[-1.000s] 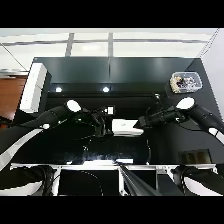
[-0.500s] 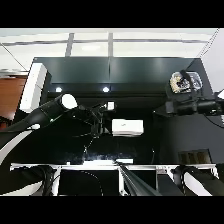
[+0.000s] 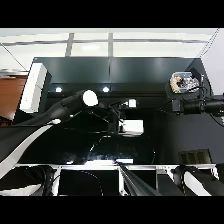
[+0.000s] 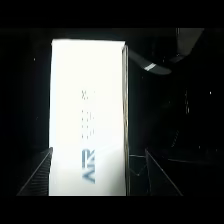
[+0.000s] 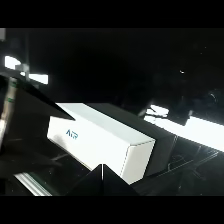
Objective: Fold the box and place the chain.
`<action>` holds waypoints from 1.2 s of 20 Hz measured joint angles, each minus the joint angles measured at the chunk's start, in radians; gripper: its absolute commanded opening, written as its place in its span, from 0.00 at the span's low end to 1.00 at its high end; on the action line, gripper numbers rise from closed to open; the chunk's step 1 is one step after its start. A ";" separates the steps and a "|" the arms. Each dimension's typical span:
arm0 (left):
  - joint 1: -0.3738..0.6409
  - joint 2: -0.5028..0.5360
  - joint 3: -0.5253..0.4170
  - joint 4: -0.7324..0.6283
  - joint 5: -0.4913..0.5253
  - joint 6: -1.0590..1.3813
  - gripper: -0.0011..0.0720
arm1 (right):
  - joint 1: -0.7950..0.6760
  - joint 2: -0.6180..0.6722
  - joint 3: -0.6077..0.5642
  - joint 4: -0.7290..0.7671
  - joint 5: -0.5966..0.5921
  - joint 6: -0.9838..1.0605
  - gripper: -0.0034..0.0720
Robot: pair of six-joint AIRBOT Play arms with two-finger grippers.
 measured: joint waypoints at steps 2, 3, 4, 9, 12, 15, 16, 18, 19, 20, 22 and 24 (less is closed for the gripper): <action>-0.014 -0.033 0.029 0.001 0.007 -0.018 0.99 | -0.001 0.001 0.000 -0.001 -0.007 -0.002 0.06; -0.019 -0.045 0.039 0.001 0.013 -0.026 0.99 | -0.002 0.001 0.000 -0.001 -0.006 -0.004 0.06; -0.023 -0.054 0.046 0.001 0.015 -0.032 0.99 | -0.002 0.001 0.000 -0.001 -0.006 -0.007 0.06; -0.031 -0.073 0.061 0.001 0.009 -0.059 0.99 | -0.002 0.001 0.000 -0.002 -0.018 -0.016 0.06; -0.036 -0.077 0.063 0.005 0.002 -0.064 0.99 | -0.002 0.001 0.000 -0.002 -0.022 -0.019 0.06; -0.043 -0.080 0.063 0.012 0.005 -0.065 0.99 | -0.002 0.001 0.000 -0.002 -0.024 -0.023 0.06; -0.047 -0.081 0.063 0.013 0.007 -0.065 0.99 | -0.002 0.001 0.000 -0.002 -0.025 -0.023 0.06; -0.055 -0.083 0.063 0.029 0.010 -0.065 0.99 | -0.002 0.001 0.000 -0.002 -0.029 -0.024 0.06; -0.061 -0.084 0.063 0.043 0.011 -0.065 0.99 | -0.002 0.001 0.000 -0.002 -0.033 -0.024 0.06; -0.066 -0.084 0.063 0.056 0.012 -0.065 0.99 | -0.002 0.001 0.000 -0.002 -0.036 -0.024 0.06; -0.076 -0.087 0.063 0.079 0.023 -0.066 0.99 | -0.002 0.001 0.000 -0.002 -0.040 -0.025 0.06; -0.084 -0.095 0.063 0.108 0.036 -0.069 0.99 | -0.002 0.001 0.000 -0.002 -0.043 -0.025 0.06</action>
